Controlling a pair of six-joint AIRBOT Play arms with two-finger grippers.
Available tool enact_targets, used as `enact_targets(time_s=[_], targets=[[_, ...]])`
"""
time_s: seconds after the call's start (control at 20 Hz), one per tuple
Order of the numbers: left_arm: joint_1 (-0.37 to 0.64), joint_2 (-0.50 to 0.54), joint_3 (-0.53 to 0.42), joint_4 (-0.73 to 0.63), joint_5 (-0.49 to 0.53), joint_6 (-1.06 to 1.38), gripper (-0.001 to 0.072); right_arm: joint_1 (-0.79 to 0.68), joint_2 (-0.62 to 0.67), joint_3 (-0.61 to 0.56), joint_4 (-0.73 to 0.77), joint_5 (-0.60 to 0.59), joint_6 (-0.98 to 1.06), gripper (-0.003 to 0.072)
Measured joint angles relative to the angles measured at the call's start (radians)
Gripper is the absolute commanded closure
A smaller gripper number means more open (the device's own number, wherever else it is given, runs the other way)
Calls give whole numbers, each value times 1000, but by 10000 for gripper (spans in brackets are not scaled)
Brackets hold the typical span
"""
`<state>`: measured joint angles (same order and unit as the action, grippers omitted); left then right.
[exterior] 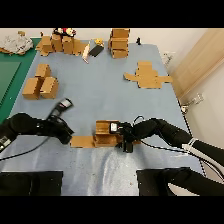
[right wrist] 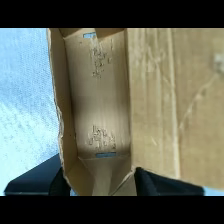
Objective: Fold the box.
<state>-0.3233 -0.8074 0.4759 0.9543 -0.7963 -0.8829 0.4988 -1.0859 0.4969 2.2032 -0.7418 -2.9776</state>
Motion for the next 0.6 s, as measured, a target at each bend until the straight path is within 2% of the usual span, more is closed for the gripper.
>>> enact_targets(time_s=[0.1,0.2,0.35,0.6], targets=[[91,21,-38,28,-48,-230,698,0,0,0,0,0,0,227],[153,19,-87,-10,-79,-338,698,0,0,0,0,0,0,227],[196,-5,-146,-130,-92,-367,699,0,0,0,0,0,0,227],[217,-54,-183,-261,-69,-344,699,0,0,0,0,0,0,227]])
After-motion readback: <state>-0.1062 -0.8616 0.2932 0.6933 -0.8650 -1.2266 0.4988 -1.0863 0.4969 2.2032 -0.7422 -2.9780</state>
